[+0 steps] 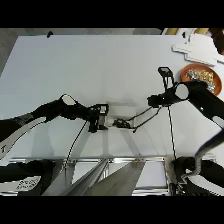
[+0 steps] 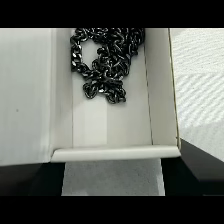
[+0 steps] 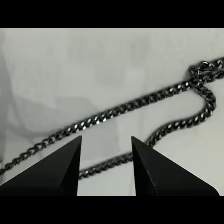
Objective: Fold the box and place the chain.
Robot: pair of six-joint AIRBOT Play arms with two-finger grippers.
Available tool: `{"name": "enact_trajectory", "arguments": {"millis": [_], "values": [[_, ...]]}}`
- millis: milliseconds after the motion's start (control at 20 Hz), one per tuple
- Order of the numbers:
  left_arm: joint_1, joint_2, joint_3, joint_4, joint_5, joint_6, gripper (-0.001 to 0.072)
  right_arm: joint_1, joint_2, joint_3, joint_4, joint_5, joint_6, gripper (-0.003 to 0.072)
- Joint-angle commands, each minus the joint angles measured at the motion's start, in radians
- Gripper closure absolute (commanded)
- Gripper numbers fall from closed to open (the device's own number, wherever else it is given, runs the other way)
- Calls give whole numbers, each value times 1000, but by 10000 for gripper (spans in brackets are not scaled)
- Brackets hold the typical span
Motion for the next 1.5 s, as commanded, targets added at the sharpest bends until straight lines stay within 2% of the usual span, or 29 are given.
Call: {"name": "enact_trajectory", "arguments": {"millis": [0, 250, 350, 1050, 1100, 1150, 1200, 1450], "values": [[0, 1, 1, 0, 0, 0, 557, 3, -77, -1, 2, -32, 0, 348], [0, 1, 1, 0, 0, 0, 557, 2, -92, -1, 0, -80, 13, 351], [0, 1, 1, 0, 0, 0, 557, 2, -93, -1, -21, -81, 64, 351], [0, 1, 1, 0, 0, 0, 557, 2, -164, -1, -25, -80, 71, 359], [0, 1, 1, 0, 0, 0, 557, 2, -164, -1, -25, -80, 70, 463], [0, 1, 1, 0, 0, 0, 557, 2, -163, -1, -27, -79, 59, 610], [0, 1, 1, 0, 0, 0, 557, 2, -159, 0, -27, -79, 35, 668], [0, 1, 1, 0, 0, 0, 557, 2, -56, 0, -29, -71, -3, 668]]}}
